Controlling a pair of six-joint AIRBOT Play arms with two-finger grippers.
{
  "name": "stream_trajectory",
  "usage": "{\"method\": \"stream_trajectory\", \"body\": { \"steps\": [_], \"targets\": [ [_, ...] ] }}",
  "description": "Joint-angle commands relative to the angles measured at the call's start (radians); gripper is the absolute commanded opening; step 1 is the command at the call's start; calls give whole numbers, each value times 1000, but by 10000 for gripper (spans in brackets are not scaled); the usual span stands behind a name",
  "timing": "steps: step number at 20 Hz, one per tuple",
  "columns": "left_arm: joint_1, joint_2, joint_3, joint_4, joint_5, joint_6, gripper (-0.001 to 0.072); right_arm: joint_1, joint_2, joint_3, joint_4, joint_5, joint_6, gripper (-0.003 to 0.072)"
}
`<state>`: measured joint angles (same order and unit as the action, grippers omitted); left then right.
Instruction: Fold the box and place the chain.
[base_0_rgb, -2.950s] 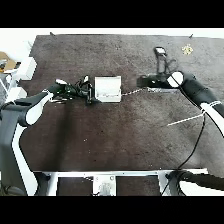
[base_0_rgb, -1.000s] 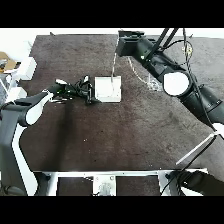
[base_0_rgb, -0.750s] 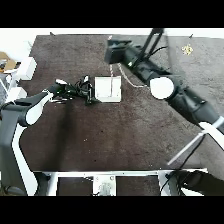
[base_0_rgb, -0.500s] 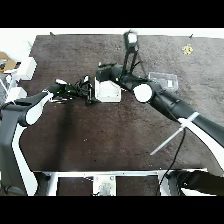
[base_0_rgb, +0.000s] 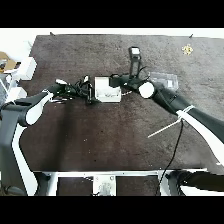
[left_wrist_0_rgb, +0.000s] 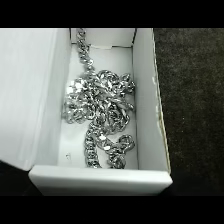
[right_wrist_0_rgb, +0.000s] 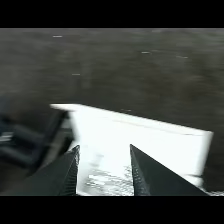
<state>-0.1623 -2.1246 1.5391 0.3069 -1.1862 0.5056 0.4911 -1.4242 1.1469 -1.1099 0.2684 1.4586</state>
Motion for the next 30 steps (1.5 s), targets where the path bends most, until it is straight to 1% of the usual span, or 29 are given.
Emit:
{"method": "stream_trajectory", "body": {
  "steps": [1,3,5,7,8,9,12,16,18,19,20,21,22,23,25,28,30],
  "targets": [
    [1,0,0,0,0,0,243,-116,51,-10,-43,161,1,365],
    [1,0,0,0,0,0,243,-182,98,-66,-49,172,1,365],
    [1,0,0,0,0,0,243,-268,107,-137,-50,165,30,366],
    [1,0,0,0,0,0,243,-352,74,-203,-49,86,77,365],
    [1,0,0,0,0,0,243,-388,40,-218,-45,47,104,365],
    [1,0,0,0,0,0,243,-411,2,-218,-40,27,122,365],
    [1,0,0,0,0,0,243,-429,-112,-200,50,-47,125,366],
    [1,0,0,0,0,0,243,-394,-225,-92,64,-59,126,366],
    [1,0,0,0,0,0,243,-391,-264,-57,81,-75,148,365],
    [1,0,0,0,0,0,243,-391,-282,-41,95,-78,154,302],
    [1,0,0,0,0,0,243,-391,-291,-29,94,-78,155,159],
    [1,0,0,0,0,0,243,-387,-286,-28,98,-80,155,44],
    [1,0,0,0,1,0,243,-380,-272,-28,96,-81,154,7],
    [1,0,0,0,0,0,243,-369,-248,-28,81,-77,153,7],
    [1,0,0,0,0,0,243,-328,-160,-28,37,-74,123,6],
    [1,0,0,0,0,0,243,-248,18,-28,-43,-81,124,7],
    [1,0,0,0,0,0,243,-174,134,-28,-94,-126,124,6]
  ]
}}
